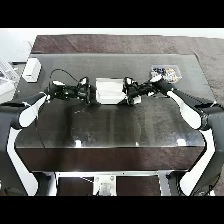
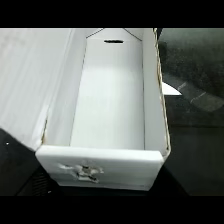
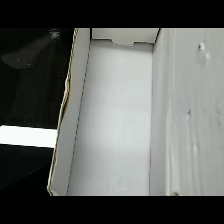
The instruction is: Fold the box and place the chain.
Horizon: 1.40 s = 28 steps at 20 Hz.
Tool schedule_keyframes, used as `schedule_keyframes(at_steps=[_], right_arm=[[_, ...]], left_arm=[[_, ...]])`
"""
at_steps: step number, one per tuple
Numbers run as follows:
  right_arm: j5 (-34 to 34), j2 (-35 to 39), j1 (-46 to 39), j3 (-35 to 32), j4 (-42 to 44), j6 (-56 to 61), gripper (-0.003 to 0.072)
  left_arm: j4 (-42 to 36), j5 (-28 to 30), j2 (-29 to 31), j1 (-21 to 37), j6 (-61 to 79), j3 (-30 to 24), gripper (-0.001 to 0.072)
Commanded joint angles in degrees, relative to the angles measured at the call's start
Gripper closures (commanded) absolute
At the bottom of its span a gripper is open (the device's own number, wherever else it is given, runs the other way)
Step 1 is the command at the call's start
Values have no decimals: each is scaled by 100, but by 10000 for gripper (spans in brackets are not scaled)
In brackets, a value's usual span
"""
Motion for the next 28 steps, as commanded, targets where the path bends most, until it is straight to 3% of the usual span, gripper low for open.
schedule_keyframes(at_steps=[1,18,19,20,22,28], right_arm=[[0,4,4,-2,-4,0,100],[0,4,4,-2,-2,0,100],[0,4,4,-2,-2,0,99],[0,4,4,-2,-2,0,99],[0,4,4,-2,-4,0,100],[0,4,4,-2,-4,0,100]], left_arm=[[44,15,-4,4,17,7,-11],[-109,188,-4,-164,74,7,-2],[-109,186,-4,-164,74,7,118],[-107,199,-4,-164,74,7,317],[-107,208,-4,-164,74,7,481],[-120,271,4,-164,57,7,478]])
